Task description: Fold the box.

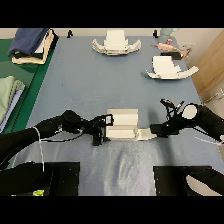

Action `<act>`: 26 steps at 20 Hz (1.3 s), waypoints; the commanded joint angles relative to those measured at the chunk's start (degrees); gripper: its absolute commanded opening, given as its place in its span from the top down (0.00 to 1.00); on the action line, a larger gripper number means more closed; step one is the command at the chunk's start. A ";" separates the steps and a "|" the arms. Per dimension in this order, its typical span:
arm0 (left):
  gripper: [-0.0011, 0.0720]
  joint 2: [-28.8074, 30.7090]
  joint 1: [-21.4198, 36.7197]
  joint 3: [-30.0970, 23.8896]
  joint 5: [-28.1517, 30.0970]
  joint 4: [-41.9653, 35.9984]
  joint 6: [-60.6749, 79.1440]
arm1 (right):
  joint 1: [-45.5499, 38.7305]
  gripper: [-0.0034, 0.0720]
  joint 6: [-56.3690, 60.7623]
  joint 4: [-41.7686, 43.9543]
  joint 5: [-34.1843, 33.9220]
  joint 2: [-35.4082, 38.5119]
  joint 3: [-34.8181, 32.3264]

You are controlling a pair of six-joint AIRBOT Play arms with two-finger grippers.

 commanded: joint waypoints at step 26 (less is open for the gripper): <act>0.31 0.00 0.00 0.04 0.00 0.02 0.00 | 21.42 0.41 15.61 -5.29 -8.57 1.31 7.21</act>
